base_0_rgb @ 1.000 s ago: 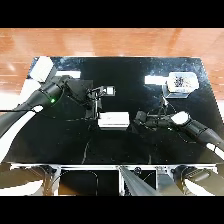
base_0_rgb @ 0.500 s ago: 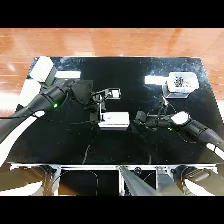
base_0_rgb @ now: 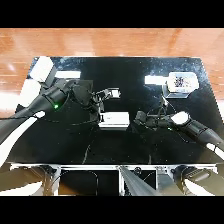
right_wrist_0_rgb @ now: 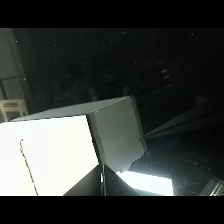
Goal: Fold the box and place the chain.
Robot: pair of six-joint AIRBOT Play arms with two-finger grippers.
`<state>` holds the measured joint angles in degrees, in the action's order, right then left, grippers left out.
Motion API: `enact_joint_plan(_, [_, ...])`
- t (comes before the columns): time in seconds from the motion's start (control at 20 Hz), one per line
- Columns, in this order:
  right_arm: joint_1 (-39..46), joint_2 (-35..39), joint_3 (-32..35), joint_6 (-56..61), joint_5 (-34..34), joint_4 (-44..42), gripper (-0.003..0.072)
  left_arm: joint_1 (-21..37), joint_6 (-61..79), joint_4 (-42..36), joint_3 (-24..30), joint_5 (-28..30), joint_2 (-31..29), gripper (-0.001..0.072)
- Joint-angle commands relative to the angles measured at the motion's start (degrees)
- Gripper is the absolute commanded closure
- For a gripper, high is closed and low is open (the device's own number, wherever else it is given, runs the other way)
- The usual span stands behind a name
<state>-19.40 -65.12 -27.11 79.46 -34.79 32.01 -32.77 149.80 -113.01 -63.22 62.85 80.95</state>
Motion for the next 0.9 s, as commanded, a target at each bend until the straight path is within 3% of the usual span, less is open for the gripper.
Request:
enact_joint_plan(0.0, [0.0, -0.04, -0.02, -0.07, 0.02, -0.02, 0.0653, -0.17, -0.07, 0.28, 1.31, -0.85, -0.02, 0.0089])
enact_joint_plan(0.85, [0.0, -0.04, 0.0, -0.07, 0.07, -0.04, 0.0652, -0.2, -0.07, -0.17, 1.49, -0.52, -1.46, 0.0089])
